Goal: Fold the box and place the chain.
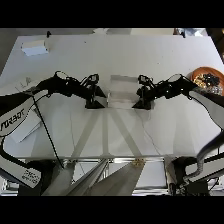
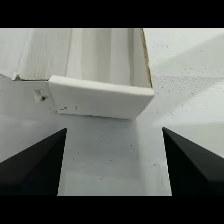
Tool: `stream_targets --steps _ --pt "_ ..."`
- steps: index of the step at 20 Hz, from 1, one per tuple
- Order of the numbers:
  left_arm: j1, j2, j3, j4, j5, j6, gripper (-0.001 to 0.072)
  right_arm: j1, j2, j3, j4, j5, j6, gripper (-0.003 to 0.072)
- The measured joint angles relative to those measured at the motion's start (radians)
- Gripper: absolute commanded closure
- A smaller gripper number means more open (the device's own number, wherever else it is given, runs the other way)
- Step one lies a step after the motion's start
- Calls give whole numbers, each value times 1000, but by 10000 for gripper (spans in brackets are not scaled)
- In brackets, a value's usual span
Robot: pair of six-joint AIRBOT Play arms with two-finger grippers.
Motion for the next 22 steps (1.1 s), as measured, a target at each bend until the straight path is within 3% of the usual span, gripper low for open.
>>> stream_targets --steps 9,14,22 --pt "42 -10 3 -67 -30 35 5 0 0 0 0 1 0 394" --pt "55 -39 49 -88 -66 42 5 0 0 0 0 1 0 394" --pt "7 -48 69 -72 -67 47 5 0 0 0 0 1 0 394"
